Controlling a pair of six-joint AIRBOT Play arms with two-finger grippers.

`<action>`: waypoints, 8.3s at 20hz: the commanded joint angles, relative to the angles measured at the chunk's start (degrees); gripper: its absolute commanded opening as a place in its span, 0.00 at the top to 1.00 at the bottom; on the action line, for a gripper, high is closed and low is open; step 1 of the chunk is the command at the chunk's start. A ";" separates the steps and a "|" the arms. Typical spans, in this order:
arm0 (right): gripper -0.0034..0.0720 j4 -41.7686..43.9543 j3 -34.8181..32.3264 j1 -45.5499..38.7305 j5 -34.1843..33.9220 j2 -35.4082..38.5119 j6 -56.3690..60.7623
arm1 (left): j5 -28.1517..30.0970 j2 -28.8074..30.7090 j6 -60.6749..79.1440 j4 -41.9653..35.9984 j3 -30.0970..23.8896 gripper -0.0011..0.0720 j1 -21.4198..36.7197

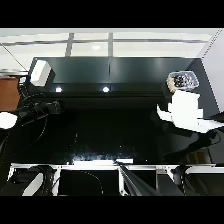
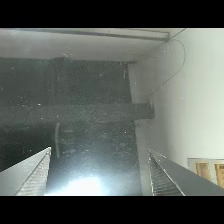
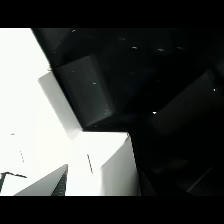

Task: Fold the box and place the chain.

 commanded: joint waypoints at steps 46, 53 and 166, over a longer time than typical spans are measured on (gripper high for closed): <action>0.90 31.21 -46.40 72.35 -38.23 44.09 -18.82 | -25.81 -38.18 41.18 -48.85 3.87 0.02 -12.85; 0.90 31.21 -46.40 72.35 -38.21 44.09 -18.80 | -34.62 -45.46 41.42 -32.02 12.55 0.22 -14.58; 0.02 25.64 -39.58 89.11 -48.83 36.02 -59.69 | -16.17 -34.21 66.27 -9.55 16.76 0.95 -27.96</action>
